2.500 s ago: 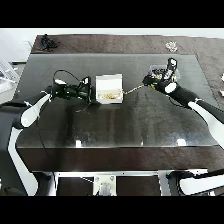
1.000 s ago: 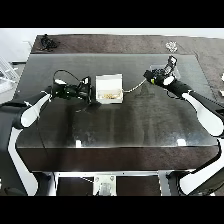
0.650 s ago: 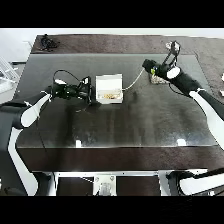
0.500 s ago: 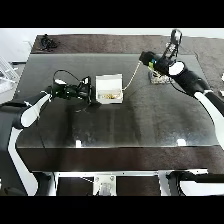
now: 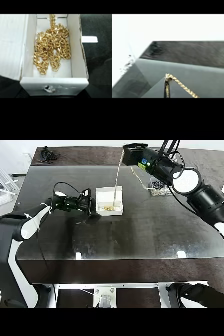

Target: Fold the box and place the chain.

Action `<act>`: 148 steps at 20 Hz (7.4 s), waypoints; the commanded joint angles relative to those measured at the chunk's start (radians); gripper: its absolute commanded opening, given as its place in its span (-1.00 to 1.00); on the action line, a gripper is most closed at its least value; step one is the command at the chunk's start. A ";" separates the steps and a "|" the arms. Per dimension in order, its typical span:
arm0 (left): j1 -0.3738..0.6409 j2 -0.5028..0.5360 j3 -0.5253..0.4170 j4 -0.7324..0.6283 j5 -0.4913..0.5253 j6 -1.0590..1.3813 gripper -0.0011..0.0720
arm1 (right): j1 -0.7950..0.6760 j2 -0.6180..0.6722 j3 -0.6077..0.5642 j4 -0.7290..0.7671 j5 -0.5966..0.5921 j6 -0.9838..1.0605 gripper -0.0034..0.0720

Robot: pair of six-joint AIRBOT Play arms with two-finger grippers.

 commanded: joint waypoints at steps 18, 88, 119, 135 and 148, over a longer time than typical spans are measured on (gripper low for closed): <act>0.000 0.000 0.000 0.000 0.000 0.000 0.03 | 0.112 -0.073 -0.218 -0.013 -0.051 0.110 -0.88; 0.000 0.000 0.000 0.000 0.000 0.000 0.03 | 0.048 0.066 0.000 0.008 -0.011 -0.031 -0.88; 0.000 0.000 0.000 0.000 0.000 0.000 0.03 | -0.019 -0.336 -0.129 0.034 0.220 -0.031 0.39; 0.000 0.000 0.000 0.000 0.000 0.000 0.03 | -0.320 -0.256 0.048 0.203 0.484 -0.940 -0.61; 0.000 0.000 0.000 0.000 0.000 0.000 0.03 | -0.409 -0.788 0.594 0.495 1.065 -1.093 -0.70</act>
